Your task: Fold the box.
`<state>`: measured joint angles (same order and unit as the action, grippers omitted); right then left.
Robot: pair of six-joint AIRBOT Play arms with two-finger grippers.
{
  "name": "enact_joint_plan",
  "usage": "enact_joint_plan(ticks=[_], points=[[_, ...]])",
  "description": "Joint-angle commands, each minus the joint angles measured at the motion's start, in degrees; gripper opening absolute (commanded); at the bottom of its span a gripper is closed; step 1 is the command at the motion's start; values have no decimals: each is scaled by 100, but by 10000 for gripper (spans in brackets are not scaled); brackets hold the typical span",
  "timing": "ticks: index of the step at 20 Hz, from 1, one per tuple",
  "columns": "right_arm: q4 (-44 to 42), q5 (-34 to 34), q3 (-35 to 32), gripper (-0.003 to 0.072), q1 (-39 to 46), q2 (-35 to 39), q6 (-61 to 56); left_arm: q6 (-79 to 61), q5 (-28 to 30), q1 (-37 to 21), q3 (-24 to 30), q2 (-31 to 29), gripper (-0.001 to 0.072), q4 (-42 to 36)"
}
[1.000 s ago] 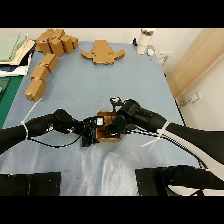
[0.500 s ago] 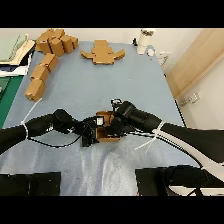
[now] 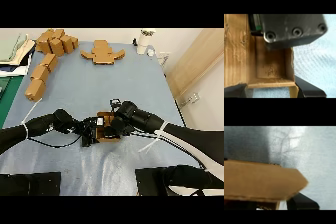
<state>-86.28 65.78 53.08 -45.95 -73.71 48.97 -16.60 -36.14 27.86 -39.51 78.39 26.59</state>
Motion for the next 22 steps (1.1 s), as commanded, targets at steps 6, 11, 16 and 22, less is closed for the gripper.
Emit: enact_joint_plan(ticks=[6,11,16,22], points=[[118,595,101,386,138,929,-7,7,2,0,-7,0,470,0],[511,1128,101,174,890,1119,404,7,2,0,-7,0,469,-2],[-614,251,101,4,2487,787,2037,7,2,0,-7,0,470,-2],[-5792,92,426,4,4238,-831,6699,7,2,0,-7,0,470,0]])
